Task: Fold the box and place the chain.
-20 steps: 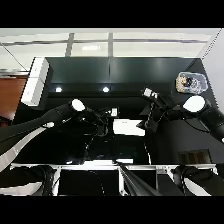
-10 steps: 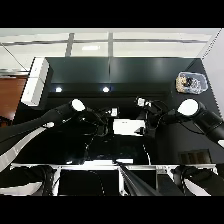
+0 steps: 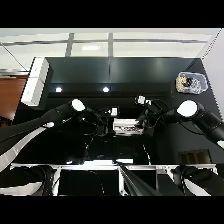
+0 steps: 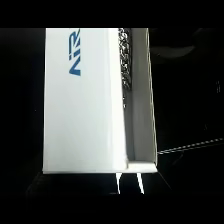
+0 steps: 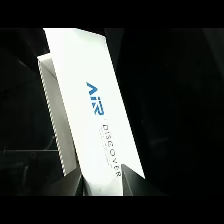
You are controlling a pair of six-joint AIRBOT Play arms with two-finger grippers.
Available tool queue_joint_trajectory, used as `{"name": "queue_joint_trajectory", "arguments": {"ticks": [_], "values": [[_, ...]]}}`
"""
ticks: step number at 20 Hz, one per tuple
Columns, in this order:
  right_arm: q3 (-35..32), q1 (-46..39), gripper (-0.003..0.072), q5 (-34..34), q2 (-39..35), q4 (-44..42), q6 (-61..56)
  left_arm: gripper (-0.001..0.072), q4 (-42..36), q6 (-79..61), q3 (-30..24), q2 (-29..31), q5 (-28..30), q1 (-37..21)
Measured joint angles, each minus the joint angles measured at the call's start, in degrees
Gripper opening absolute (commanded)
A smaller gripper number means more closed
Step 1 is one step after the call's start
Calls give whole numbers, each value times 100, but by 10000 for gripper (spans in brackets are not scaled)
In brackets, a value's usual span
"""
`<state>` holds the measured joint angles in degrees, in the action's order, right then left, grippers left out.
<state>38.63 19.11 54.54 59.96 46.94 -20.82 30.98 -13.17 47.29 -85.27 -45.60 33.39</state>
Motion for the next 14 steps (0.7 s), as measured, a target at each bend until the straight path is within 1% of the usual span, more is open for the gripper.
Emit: {"name": "queue_joint_trajectory", "arguments": {"ticks": [5, 6, 7, 13, 14], "values": [[-129, 0, 242, 7, -2, -70, -138, 474, 4, -2, 0, 0, -46, 0], [-146, 0, 291, 11, -2, -90, -153, 474, 4, -4, 0, 0, -52, 0], [-160, 0, 321, 46, -2, -103, -166, 474, 4, -9, 0, 0, -61, 0], [-181, 0, 322, 81, 4, -116, -186, 474, 4, -9, 0, 0, -96, 0], [-181, 0, 375, 85, 4, -118, -188, 474, 4, -9, 0, 0, -101, 0]]}}
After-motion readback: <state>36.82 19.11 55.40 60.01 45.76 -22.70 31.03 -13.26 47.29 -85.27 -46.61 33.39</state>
